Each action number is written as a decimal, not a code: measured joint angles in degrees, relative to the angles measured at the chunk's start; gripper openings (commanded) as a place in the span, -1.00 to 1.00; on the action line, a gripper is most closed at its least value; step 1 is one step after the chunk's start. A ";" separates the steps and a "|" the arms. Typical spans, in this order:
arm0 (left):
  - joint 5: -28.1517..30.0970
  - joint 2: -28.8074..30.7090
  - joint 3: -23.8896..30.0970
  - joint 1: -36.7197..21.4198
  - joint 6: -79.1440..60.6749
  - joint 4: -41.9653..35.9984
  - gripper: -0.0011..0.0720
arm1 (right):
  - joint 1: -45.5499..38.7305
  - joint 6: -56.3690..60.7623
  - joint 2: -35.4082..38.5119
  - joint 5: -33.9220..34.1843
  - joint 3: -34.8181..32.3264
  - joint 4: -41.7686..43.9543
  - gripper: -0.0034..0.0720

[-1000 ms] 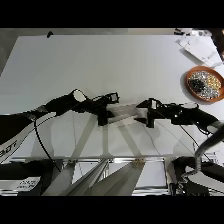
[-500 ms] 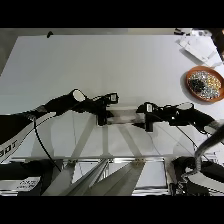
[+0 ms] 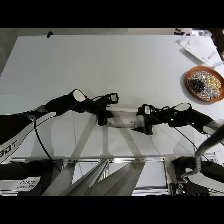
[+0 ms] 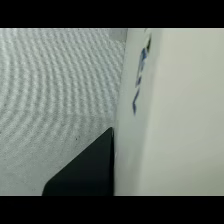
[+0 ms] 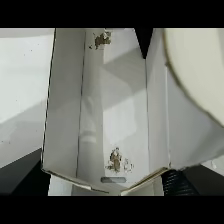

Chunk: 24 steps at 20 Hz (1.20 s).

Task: Fold the box and place the chain.

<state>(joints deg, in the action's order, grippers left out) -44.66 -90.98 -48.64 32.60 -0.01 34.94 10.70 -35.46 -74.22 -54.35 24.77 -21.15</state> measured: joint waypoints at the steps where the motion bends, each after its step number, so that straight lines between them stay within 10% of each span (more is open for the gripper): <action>1: 0.02 0.00 -0.02 0.00 0.02 0.00 -0.94 | -0.26 0.13 0.00 -0.11 0.00 -0.33 0.93; 16: 0.09 -0.04 0.00 0.00 0.15 -0.11 -0.94 | -0.76 -4.66 0.00 3.76 -0.04 -0.42 0.90; 24: 0.09 -0.04 0.00 0.00 0.02 -0.04 -0.94 | -0.61 -6.38 -0.42 4.15 -0.02 1.60 0.54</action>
<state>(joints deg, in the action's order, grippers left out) -44.58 -91.02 -48.64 32.60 0.01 34.89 10.09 -41.85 -74.63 -50.19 24.75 -19.55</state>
